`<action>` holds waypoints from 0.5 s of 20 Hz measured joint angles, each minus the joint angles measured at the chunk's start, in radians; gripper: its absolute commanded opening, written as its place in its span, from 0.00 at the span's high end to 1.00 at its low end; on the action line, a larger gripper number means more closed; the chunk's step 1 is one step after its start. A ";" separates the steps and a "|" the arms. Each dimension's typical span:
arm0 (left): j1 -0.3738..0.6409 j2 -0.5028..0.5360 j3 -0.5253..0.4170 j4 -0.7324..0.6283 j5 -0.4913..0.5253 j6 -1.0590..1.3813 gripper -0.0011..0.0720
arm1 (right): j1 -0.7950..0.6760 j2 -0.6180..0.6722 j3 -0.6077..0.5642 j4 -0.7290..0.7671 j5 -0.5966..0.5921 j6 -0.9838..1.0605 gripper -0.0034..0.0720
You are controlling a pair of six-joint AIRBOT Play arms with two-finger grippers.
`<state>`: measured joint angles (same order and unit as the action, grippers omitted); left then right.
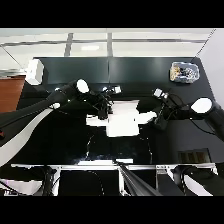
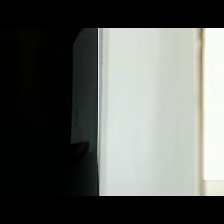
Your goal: Fold the box and place the chain.
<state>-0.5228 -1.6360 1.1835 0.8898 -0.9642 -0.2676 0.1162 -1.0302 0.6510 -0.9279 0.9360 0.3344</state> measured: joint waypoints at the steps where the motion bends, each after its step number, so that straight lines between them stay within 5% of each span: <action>1: 0.000 0.000 0.001 0.003 0.000 0.000 0.95 | 0.011 -0.016 0.000 0.003 -0.004 -0.021 0.16; 4: 0.000 -0.001 0.001 0.007 -0.003 0.002 0.95 | 0.042 -0.050 0.000 0.003 -0.014 -0.075 0.02; 10: 0.000 -0.001 0.001 0.010 -0.005 0.002 0.95 | 0.095 -0.077 0.000 -0.025 -0.011 -0.164 0.03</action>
<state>-0.5228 -1.6367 1.1843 0.8997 -0.9688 -0.2653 0.2108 -1.1069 0.6510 -0.9527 0.9253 0.1703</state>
